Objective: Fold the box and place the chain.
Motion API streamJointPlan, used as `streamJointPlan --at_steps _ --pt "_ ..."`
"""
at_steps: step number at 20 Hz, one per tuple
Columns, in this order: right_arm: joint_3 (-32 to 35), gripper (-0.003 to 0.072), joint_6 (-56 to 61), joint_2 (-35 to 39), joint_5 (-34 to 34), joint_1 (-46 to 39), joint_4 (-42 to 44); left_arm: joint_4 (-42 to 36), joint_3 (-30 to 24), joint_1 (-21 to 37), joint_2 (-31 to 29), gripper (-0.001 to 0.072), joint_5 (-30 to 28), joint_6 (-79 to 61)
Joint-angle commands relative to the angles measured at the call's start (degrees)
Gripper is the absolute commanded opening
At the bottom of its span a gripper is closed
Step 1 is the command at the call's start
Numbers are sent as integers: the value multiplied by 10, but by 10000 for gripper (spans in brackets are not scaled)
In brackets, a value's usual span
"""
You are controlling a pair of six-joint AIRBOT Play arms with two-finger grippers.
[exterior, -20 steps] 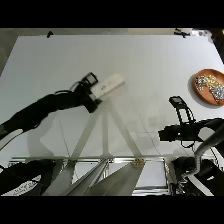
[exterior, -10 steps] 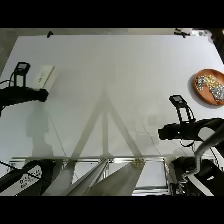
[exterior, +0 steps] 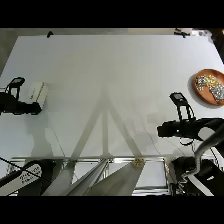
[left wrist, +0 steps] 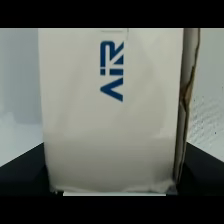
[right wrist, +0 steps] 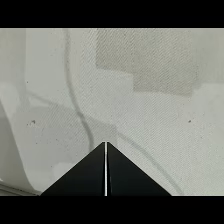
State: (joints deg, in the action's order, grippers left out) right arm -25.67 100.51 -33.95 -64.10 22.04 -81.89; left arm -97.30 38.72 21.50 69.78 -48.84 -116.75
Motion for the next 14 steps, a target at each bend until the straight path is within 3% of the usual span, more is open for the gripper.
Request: streamJointPlan --at_steps 1,3,4,11,14 --pt "0 15 0 0 3 0 0 6 0 3 9 534 -45 2" --pt "-1 15 0 0 3 0 0 2 0 3 0 679 -54 2" --pt "-1 15 0 0 3 0 0 2 0 2 -8 698 -60 2" --pt "0 15 0 0 3 0 0 5 0 3 -125 698 -62 2" --pt "0 15 0 0 3 0 0 -33 0 2 -159 697 -62 2"
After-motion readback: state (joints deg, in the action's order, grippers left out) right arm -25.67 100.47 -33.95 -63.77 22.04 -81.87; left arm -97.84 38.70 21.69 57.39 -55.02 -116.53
